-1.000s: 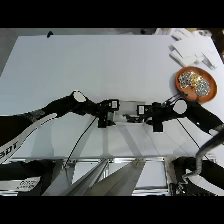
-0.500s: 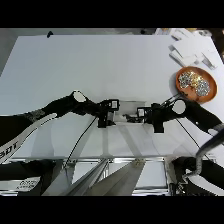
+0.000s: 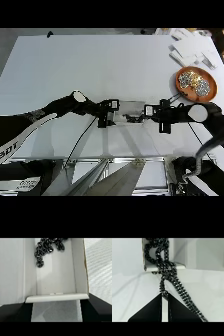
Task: Fold the box and place the chain.
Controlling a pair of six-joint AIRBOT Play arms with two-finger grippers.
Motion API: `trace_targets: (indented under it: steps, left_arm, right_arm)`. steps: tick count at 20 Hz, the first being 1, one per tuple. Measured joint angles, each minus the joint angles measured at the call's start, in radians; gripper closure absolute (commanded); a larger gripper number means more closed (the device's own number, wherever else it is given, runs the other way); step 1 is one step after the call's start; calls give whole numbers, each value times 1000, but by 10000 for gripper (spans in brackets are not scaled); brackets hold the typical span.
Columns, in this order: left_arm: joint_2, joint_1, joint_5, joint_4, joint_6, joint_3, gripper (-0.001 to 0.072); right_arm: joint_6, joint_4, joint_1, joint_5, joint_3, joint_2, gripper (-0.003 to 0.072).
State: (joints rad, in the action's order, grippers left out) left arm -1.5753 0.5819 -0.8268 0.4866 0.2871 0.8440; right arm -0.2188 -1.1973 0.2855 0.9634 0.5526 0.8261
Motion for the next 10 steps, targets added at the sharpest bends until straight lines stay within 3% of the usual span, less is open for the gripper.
trace_targets:
  steps: [4, 10]
  left_arm:
    - [0, 0, 0, 0, 0, 0, 570]
    - [0, 0, 0, 0, 0, 0, 570]
  right_arm:
    - [-31, 160, 0, 12, 0, -116, 669]
    - [-40, 515, 0, -47, 0, -158, 668]
